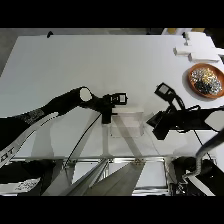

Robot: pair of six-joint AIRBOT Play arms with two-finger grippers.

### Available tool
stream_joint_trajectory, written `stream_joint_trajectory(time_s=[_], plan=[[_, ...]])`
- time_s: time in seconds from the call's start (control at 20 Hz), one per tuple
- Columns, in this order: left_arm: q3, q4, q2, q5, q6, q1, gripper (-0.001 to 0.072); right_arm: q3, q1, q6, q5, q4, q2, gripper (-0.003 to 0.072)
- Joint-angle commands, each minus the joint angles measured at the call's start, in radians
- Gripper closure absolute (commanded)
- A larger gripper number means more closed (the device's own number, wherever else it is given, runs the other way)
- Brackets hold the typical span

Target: Fold the box and place the chain.

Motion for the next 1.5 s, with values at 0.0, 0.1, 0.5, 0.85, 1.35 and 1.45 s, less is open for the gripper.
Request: stream_joint_trajectory(time_s=[0.0,0.1,0.5,0.85,1.35,1.45], plan=[[0.001,0.0,0.0,0.0,0.0,0.0,0.0699,0.001,0.112,-0.164,0.067,0.02,-0.073,0.0662],[0.001,0.0,0.0,0.0,0.0,0.0,0.0699,0.0,0.196,-0.163,0.067,-0.046,-0.114,0.0662],[0.001,-0.003,0.0,0.0,0.0,0.0,0.0699,-0.208,0.296,-0.22,-0.296,-0.287,-0.116,0.0141],[0.001,-0.003,0.0,0.0,0.0,0.0,0.0699,-0.322,0.328,-0.25,-0.555,-0.38,-0.118,0.0058],[0.001,-0.003,0.0,0.0,0.0,0.0,0.0699,-0.294,0.316,-0.299,-0.644,-0.349,-0.117,0.006],[0.001,-0.003,0.0,0.0,0.0,0.0,0.0699,-0.287,0.316,-0.307,-0.615,-0.326,-0.117,0.0068]])
